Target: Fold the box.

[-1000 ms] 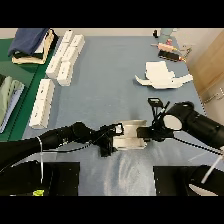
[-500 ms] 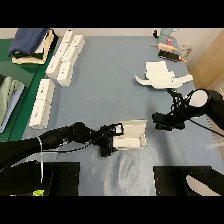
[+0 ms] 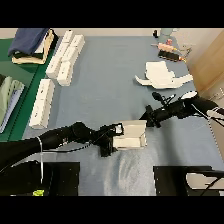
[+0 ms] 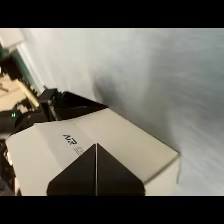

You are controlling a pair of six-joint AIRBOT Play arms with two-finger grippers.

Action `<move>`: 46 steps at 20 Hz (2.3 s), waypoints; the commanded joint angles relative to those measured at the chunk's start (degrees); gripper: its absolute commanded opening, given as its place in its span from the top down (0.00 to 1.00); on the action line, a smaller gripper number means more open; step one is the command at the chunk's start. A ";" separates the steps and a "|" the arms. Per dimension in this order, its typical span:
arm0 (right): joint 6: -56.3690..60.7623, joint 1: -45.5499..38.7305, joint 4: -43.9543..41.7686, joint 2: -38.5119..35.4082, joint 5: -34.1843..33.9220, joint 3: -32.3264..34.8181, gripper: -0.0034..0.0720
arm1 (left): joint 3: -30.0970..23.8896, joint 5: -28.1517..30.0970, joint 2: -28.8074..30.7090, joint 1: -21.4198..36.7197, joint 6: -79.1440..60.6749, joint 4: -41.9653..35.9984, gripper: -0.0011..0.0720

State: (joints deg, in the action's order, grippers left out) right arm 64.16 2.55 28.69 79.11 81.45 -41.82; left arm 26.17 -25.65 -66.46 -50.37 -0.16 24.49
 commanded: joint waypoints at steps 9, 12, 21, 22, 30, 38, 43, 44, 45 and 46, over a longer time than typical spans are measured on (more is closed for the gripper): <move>-16.81 19.91 13.53 -17.33 -16.39 3.52 0.95 | 0.07 0.00 0.02 0.02 0.02 -0.04 0.41; -19.71 25.59 14.73 -25.31 -27.76 7.78 0.95 | 0.07 0.00 0.02 0.02 0.02 -0.02 0.41; -20.72 40.33 24.83 -38.75 -40.59 17.64 0.92 | 0.07 -0.02 0.00 0.02 0.02 -0.02 0.41; -20.72 41.55 26.84 -39.41 -41.11 17.94 0.91 | 0.07 0.00 0.02 0.02 0.02 -0.02 0.41; -33.35 43.89 34.01 -39.78 -43.21 17.97 0.42 | 0.07 -0.02 0.02 0.02 0.02 -0.02 0.41; -39.82 44.00 33.88 -39.63 -42.07 17.97 0.23 | 0.07 -0.02 0.02 0.02 0.02 -0.02 0.40; -40.87 44.00 34.77 -36.09 -42.05 17.97 0.23 | 0.07 0.00 0.02 0.02 0.00 -0.04 0.40; -40.94 44.00 34.77 -35.65 -42.03 17.97 0.23 | 0.07 0.00 0.02 0.02 0.02 -0.02 0.40; -41.24 44.00 34.77 -35.50 -42.03 17.97 0.23 | 0.07 -0.02 0.02 0.02 0.02 -0.02 0.41; -41.33 44.00 34.80 -35.52 -42.03 17.97 0.23 | 0.07 -0.02 0.02 0.02 0.02 -0.02 0.40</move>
State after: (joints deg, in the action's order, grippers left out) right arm 23.59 46.50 63.05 42.72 39.18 -23.90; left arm 26.17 -25.65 -66.46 -50.37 -0.38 24.69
